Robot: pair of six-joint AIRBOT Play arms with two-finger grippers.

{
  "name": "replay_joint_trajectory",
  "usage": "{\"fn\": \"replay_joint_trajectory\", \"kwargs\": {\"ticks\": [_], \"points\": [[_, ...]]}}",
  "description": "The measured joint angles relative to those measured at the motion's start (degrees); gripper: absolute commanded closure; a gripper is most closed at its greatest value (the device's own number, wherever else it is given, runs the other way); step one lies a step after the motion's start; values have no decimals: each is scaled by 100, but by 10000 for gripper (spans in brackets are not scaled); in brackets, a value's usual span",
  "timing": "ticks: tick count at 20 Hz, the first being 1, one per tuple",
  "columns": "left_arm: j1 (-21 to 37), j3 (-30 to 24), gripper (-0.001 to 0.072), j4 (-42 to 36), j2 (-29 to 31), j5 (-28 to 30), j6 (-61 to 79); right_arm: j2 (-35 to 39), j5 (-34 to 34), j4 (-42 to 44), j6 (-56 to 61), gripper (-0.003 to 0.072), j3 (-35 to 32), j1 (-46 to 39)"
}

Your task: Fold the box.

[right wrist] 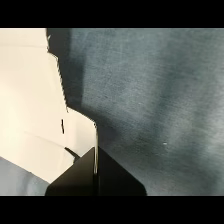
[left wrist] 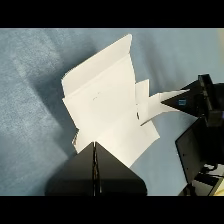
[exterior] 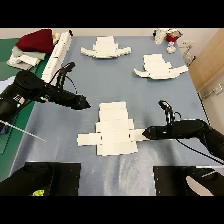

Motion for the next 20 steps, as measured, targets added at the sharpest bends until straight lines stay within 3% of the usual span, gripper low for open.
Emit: {"fn": "replay_joint_trajectory", "kwargs": {"ticks": [1, 2, 8, 13, 15, 20], "points": [[0, 0, 502, -13, -4, 44, -52, 0, 7, 0, 4, 684, 0, 0], [28, 0, 265, -20, -22, 92, -98, 2, 11, 0, 7, 684, 0, 0], [621, 144, 268, -282, -866, 111, 74, 2, 48, 0, 9, 684, 0, 0], [887, 518, 270, -979, -2330, -483, 1080, 2, 55, -11, 9, 684, 0, 0], [892, 691, 364, -1165, -2872, -702, 1425, 2, 55, -26, 9, 684, 0, 0], [734, 1303, 363, -1685, -4081, -1419, 2205, 2, 42, -55, 7, 684, 0, 0]]}}
